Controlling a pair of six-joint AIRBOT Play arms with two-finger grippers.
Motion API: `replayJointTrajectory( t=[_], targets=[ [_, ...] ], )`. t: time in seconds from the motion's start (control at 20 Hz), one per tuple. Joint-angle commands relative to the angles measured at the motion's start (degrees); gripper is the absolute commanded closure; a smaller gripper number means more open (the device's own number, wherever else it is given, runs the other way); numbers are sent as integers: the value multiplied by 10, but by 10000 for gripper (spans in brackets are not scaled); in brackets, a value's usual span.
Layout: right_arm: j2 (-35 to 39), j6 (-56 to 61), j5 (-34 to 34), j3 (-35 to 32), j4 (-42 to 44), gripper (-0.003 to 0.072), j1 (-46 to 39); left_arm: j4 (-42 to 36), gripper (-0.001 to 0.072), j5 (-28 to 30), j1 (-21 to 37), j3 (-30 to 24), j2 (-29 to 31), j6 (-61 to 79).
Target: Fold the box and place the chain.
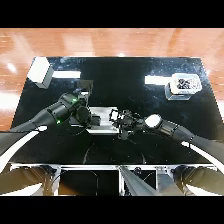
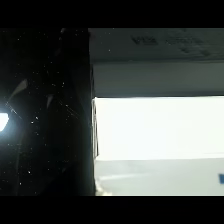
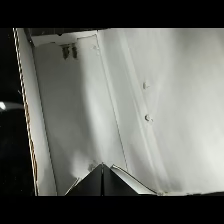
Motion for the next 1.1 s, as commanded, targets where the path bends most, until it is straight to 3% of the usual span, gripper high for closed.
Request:
replayJointTrajectory(
  t=[0.0,0.25,0.45,0.6,0.7,0.85,0.95,1.05],
  targets=[
    [4,5,-3,0,0,666,-1,0,693,1,0,0,0,0],
    [61,132,13,0,-5,666,-55,0,692,2,0,0,0,0],
    [104,233,109,0,-18,665,-115,0,693,0,0,0,0,0],
    [115,436,179,0,-19,665,-191,2,693,-1,0,0,0,0],
    [115,568,265,0,-19,665,-254,2,693,-1,0,0,0,0],
    [115,588,392,0,-21,647,-340,7,693,-1,0,0,0,7],
    [115,657,415,0,-37,647,-392,9,693,-2,0,0,0,6],
    [115,753,393,0,-123,647,-436,9,693,-5,0,0,0,6]
  ],
)
